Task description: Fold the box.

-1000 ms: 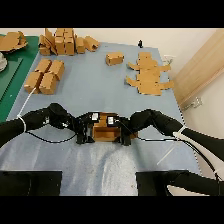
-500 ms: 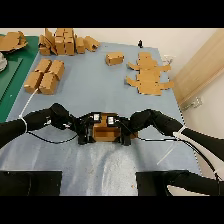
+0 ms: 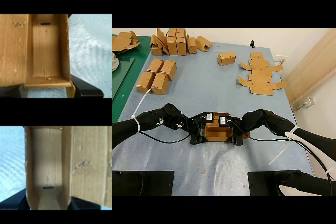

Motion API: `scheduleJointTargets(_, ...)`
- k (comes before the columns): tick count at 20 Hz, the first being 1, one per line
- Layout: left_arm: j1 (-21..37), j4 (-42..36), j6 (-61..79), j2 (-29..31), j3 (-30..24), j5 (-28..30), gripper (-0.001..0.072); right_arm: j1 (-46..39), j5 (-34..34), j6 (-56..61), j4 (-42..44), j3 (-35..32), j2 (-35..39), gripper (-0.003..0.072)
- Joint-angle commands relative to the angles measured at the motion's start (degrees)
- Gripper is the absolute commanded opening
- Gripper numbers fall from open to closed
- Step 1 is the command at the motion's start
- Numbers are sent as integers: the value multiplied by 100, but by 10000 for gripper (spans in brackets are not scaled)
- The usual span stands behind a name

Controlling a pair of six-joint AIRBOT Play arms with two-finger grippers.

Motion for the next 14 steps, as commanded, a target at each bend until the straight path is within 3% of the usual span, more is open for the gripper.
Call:
scheduleJointTargets(1, 7, 0, -11, -2, 7, 15, 603, -2, -2, -2, 0, 2, -2, 481)
scheduleJointTargets(14, 7, -2, -11, -2, 7, 15, 603, -4, -20, -2, -7, 2, -2, 489)
